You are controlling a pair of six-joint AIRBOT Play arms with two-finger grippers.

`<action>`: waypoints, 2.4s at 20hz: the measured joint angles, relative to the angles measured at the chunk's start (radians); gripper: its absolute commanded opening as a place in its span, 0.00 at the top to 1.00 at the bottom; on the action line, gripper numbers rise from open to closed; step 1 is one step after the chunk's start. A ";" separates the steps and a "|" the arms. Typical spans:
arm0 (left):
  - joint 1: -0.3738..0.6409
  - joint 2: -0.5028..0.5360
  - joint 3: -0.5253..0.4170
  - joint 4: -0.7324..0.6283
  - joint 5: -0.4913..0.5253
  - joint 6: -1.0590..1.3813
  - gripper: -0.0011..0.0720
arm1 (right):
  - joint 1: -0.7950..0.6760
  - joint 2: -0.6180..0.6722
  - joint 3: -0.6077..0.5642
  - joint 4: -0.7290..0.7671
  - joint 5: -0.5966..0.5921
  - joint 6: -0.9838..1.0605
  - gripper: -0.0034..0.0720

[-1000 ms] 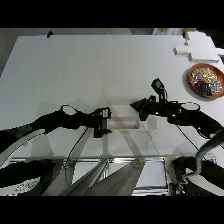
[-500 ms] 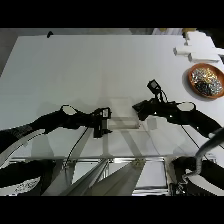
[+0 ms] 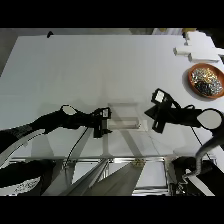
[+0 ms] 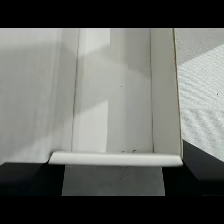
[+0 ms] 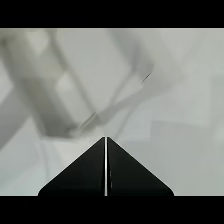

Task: Fold the box and place the chain.

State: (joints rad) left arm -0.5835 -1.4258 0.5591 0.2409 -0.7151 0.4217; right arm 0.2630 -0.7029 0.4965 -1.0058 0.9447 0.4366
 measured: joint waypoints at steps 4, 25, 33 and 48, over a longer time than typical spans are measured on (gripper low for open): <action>0.000 0.000 0.000 0.000 0.000 0.000 0.80 | 0.000 0.035 -0.005 -0.127 0.194 -0.044 0.93; 0.000 0.000 0.000 0.000 -0.005 0.000 0.80 | 0.039 -0.261 -0.081 0.087 -0.070 -0.495 0.75; 0.000 0.000 0.000 0.000 -0.007 -0.001 0.80 | 0.050 -0.304 -0.085 0.182 -0.161 -0.541 0.75; 0.000 0.000 0.000 0.000 -0.008 0.000 0.80 | 0.073 -0.385 -0.107 0.446 -0.222 -0.709 0.50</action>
State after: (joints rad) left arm -0.5831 -1.4258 0.5591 0.2409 -0.7227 0.4217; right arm 0.3363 -1.0882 0.3897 -0.5594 0.7231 -0.2726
